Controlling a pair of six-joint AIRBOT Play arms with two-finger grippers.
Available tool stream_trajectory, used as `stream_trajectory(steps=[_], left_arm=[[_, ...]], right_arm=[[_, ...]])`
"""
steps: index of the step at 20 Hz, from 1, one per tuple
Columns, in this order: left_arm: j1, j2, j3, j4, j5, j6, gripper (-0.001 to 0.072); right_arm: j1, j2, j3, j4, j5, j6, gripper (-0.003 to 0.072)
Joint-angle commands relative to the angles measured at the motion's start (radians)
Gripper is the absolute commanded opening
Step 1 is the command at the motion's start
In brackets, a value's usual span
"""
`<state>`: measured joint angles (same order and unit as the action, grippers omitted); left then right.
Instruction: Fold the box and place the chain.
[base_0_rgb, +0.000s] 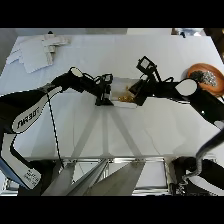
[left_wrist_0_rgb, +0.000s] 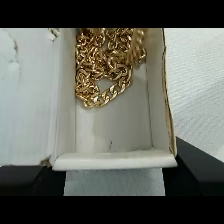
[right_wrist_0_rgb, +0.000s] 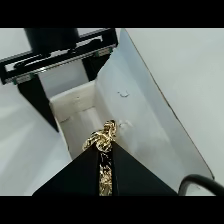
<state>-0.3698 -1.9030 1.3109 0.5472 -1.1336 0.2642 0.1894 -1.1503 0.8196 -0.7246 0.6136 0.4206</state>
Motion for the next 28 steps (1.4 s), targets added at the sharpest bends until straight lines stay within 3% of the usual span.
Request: stream_trajectory(steps=[1,2,3,4,11,15,18,21,28], left_arm=[[0.000,0.000,0.000,0.000,0.000,0.000,0.0393],[0.000,0.000,0.000,0.000,0.000,0.000,0.0393],[0.000,0.000,0.000,0.000,0.000,0.000,0.0393],[0.000,0.000,0.000,0.000,0.000,0.000,0.0393],[0.000,0.000,0.000,0.000,0.000,0.000,0.0393],[0.000,0.000,0.000,0.000,0.000,0.000,0.0393],[0.000,0.000,0.000,0.000,0.000,0.000,0.0393],[0.000,0.000,0.000,0.000,0.000,0.000,0.0393],[0.000,0.000,0.000,0.000,0.000,0.000,0.0393]], right_arm=[[0.027,-0.046,0.001,0.012,-0.084,-0.005,0.0016],[0.027,-0.049,0.001,-0.003,-0.063,-0.005,0.0081],[0.027,-0.045,0.001,-0.007,-0.035,-0.006,0.0266],[0.022,-0.033,0.001,-0.013,0.001,-0.007,0.0336],[-0.212,0.066,-0.018,-0.049,0.312,-0.138,0.0337],[-0.294,0.010,-0.049,-0.077,0.250,-0.201,0.0346],[-0.294,-0.101,-0.049,-0.088,0.224,-0.186,0.0344],[-0.278,-0.208,-0.049,-0.092,0.193,-0.224,0.0404],[-0.196,-0.322,-0.049,-0.092,0.066,-0.247,0.0405]])
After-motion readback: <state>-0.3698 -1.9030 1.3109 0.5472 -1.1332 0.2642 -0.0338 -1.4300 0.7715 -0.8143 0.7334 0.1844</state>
